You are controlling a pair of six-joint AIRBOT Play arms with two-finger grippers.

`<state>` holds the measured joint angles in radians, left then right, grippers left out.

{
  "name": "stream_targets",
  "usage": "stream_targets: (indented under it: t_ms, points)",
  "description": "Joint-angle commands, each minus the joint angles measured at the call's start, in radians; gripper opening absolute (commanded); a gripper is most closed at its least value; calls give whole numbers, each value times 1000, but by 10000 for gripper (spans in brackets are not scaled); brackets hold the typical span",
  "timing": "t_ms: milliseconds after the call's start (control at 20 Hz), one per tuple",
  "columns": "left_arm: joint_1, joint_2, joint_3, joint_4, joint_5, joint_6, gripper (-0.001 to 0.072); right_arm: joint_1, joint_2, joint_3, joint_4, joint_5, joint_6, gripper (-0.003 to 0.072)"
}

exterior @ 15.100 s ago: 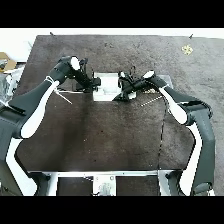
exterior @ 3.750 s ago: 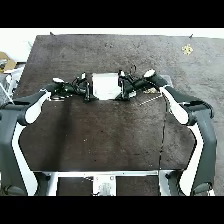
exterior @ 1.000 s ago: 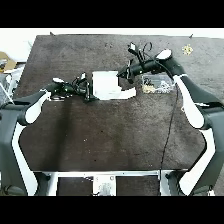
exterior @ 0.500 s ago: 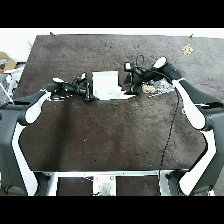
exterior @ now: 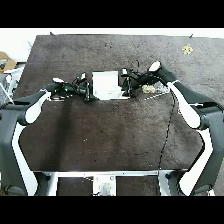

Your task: Fold the box and place the chain.

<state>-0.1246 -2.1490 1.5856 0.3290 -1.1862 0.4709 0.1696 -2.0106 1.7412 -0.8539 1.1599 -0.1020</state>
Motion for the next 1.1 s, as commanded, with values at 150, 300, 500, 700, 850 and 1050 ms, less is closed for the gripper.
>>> stream_targets:
  t_ms: [150,300,500,700,850,1050]
  points:
    - [1,0,0,0,0,0,285,10,-2,0,51,4,17,293]
    - [1,0,0,0,0,0,285,28,-14,0,59,22,16,208]
    - [1,0,0,0,0,0,285,39,-42,0,143,-8,16,207]
    - [1,0,0,0,0,0,285,56,-47,0,146,-24,14,207]
    - [1,0,0,0,0,0,286,74,-47,0,116,-35,8,208]
    - [1,0,0,0,0,0,285,71,-47,0,109,-50,9,209]
